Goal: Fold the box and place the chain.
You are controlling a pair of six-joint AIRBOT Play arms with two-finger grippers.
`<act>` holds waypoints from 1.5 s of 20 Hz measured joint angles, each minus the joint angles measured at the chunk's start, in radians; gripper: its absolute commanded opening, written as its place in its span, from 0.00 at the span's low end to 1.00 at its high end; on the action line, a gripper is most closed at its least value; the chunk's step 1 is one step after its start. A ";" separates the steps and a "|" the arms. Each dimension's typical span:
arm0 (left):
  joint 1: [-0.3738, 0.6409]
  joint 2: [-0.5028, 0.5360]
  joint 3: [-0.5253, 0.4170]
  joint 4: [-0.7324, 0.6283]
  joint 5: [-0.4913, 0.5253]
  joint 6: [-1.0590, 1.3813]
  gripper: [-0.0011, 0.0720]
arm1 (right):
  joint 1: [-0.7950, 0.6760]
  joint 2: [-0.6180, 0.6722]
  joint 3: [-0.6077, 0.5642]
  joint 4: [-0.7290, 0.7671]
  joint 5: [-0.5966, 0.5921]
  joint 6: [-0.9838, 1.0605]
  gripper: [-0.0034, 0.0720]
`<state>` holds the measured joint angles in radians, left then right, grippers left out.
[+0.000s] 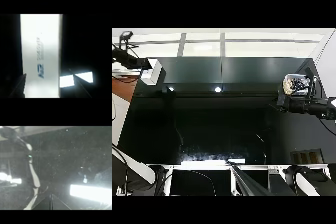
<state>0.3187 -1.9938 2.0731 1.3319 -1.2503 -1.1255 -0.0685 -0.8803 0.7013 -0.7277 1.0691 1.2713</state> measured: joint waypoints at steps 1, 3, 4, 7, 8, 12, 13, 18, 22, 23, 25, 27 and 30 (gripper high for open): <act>0.000 0.039 -0.005 0.004 -0.034 -0.025 0.98 | 0.000 0.000 0.006 0.000 0.012 0.003 0.10; -0.003 0.122 -0.023 0.007 -0.101 -0.099 0.66 | 0.000 0.006 0.029 -0.011 0.037 0.007 0.10; -0.006 0.161 -0.031 0.007 -0.138 -0.145 0.21 | 0.000 0.011 0.049 -0.031 0.045 0.008 0.10; -0.042 0.297 -0.081 -0.014 -0.246 -0.285 0.05 | 0.000 0.036 0.134 -0.151 0.076 0.014 0.10; -0.066 0.351 -0.118 -0.024 -0.250 -0.312 0.05 | 0.000 0.050 0.158 -0.198 0.087 0.021 0.10; -0.265 0.664 -0.426 -0.071 -0.072 -0.334 0.05 | 0.000 0.129 0.200 -0.393 0.106 0.084 0.10; -0.332 0.759 -0.546 -0.071 0.007 -0.329 0.05 | 0.000 0.148 0.191 -0.433 0.103 0.096 0.10; -0.557 1.166 -1.190 -0.057 0.395 -0.384 0.05 | 0.002 0.211 0.015 -0.524 -0.043 0.162 0.10; -0.585 1.347 -1.485 -0.057 0.554 -0.436 0.06 | 0.002 0.224 -0.101 -0.572 -0.172 0.187 0.10; -0.584 1.370 -1.520 -0.057 0.570 -0.443 0.06 | 0.002 0.225 -0.113 -0.588 -0.178 0.189 0.10; -0.582 1.397 -1.561 -0.058 0.591 -0.452 0.06 | 0.002 0.227 -0.128 -0.609 -0.199 0.192 0.10; -0.581 1.411 -1.582 -0.061 0.608 -0.453 0.06 | 0.002 0.228 -0.136 -0.617 -0.208 0.195 0.10; -0.580 1.420 -1.597 -0.064 0.613 -0.459 0.06 | 0.002 0.228 -0.142 -0.629 -0.214 0.196 0.10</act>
